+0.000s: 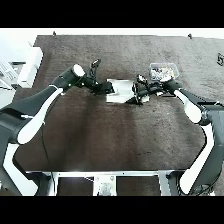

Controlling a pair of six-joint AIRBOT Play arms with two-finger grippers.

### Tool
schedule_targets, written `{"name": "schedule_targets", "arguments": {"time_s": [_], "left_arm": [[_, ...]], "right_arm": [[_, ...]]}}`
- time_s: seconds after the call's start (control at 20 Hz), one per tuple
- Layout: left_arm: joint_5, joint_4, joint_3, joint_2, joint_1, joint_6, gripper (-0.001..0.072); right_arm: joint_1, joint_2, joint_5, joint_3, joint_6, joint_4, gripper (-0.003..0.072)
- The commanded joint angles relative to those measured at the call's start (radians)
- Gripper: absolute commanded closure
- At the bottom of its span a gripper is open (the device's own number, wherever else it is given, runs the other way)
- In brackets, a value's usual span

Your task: Fold the box and place the chain.

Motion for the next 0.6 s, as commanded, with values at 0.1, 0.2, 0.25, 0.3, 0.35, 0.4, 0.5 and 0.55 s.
{"name": "schedule_targets", "arguments": {"time_s": [0.1, 0.2, 0.25, 0.3, 0.35, 0.4, 0.5, 0.55], "left_arm": [[0.005, 0.034, 0.003, 0.0, -0.005, -0.014, 0.0118], [0.006, 0.057, 0.004, 0.0, -0.008, -0.033, 0.0118], [0.004, 0.067, 0.003, 0.0, -0.011, -0.041, 0.0118], [0.008, 0.084, 0.003, 0.0, -0.016, -0.053, 0.0118], [0.011, 0.097, 0.003, -0.001, -0.019, -0.067, 0.0119], [0.01, 0.099, 0.003, -0.002, -0.019, -0.068, 0.0118], [0.011, 0.102, 0.003, -0.002, -0.019, -0.086, 0.0119], [0.01, 0.107, 0.003, -0.002, -0.019, -0.087, 0.0119]], "right_arm": [[0.001, -0.001, 0.004, 0.0, 0.0, -0.001, 0.0279], [0.001, -0.001, 0.004, 0.0, 0.0, -0.001, 0.0279], [0.001, -0.001, 0.004, 0.0, 0.0, -0.001, 0.0279], [0.001, -0.001, 0.004, 0.0, 0.0, -0.001, 0.0278], [0.001, -0.001, 0.004, 0.0, 0.0, -0.001, 0.0278], [0.001, -0.001, 0.004, 0.0, 0.0, -0.001, 0.0278], [0.001, -0.001, 0.004, 0.0, 0.0, -0.001, 0.0279], [0.001, -0.001, 0.004, 0.0, 0.0, -0.001, 0.0278]]}}
